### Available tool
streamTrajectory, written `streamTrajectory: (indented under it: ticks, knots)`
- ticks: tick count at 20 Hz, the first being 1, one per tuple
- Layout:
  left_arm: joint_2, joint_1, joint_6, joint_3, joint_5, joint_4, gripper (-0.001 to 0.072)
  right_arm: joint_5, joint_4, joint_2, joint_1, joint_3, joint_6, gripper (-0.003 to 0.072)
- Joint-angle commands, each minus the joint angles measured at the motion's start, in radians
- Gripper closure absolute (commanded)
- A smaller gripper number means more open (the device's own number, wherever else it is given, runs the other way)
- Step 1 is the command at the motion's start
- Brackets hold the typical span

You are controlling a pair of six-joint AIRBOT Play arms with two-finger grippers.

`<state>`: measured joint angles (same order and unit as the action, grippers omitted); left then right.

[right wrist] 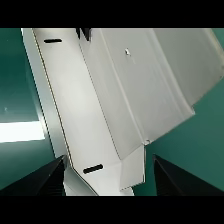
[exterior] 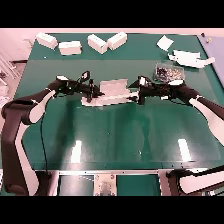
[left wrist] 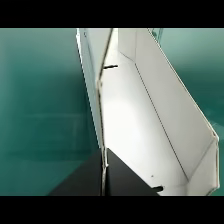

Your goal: Fold the box and place the chain.

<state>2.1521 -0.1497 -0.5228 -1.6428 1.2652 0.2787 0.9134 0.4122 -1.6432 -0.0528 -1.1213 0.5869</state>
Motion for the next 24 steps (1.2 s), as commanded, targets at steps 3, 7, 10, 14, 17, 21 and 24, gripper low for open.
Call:
streamTrajectory:
  ticks: [3, 7, 10, 14, 17, 21, 24]
  knots:
    - [0.0, 0.0, -0.001, 0.0, 0.01, -0.001, 0.0688, 0.115, 0.045, -0.079, 0.039, -0.09, 0.002, 0.0073]
    - [0.0, -0.002, -0.001, 0.0, 0.01, -0.001, 0.0688, 0.165, 0.045, -0.14, 0.043, -0.164, 0.001, 0.0073]
    - [0.0, -0.003, -0.001, 0.0, 0.01, -0.001, 0.0689, 0.214, 0.044, -0.182, 0.031, -0.214, 0.0, 0.0073]
    - [0.0, -0.003, -0.001, 0.0, 0.01, -0.001, 0.0689, 0.243, 0.045, -0.212, 0.021, -0.231, -0.005, 0.0073]
    - [0.0, -0.003, -0.001, 0.0, 0.01, -0.001, 0.0688, 0.267, 0.05, -0.225, 0.021, -0.23, -0.034, 0.0073]
    - [0.0, -0.003, -0.001, 0.0, 0.011, -0.001, 0.0688, 0.295, 0.087, -0.233, 0.021, -0.229, -0.087, 0.0073]
    - [0.0, -0.003, -0.001, 0.0, 0.01, -0.001, 0.0689, 0.303, 0.09, -0.242, 0.021, -0.229, -0.095, 0.0073]
